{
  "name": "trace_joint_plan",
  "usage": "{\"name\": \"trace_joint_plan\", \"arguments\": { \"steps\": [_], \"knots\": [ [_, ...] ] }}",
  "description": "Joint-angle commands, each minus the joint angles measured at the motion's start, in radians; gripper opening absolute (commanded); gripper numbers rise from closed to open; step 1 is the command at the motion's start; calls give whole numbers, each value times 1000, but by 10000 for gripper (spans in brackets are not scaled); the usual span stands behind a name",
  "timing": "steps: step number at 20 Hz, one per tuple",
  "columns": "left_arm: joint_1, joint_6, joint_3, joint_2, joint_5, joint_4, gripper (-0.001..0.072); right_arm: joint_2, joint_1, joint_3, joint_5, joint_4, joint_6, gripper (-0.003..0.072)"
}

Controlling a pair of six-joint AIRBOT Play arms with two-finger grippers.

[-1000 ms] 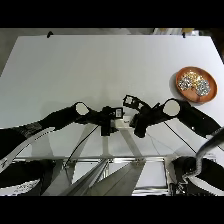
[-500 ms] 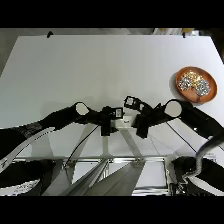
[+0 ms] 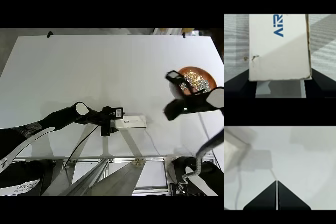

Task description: Fold the box and place the chain.

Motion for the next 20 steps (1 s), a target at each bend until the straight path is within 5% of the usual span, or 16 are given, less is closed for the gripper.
{"name": "trace_joint_plan", "arguments": {
  "steps": [1,4,20],
  "knots": [
    [-1,0,0,1,0,0,208,-21,-166,-46,163,-185,235,11],
    [-1,0,0,1,0,0,208,-27,-240,-116,181,-184,299,12],
    [0,0,0,3,-42,5,208,-23,-253,-118,191,-179,331,12]
  ]
}}
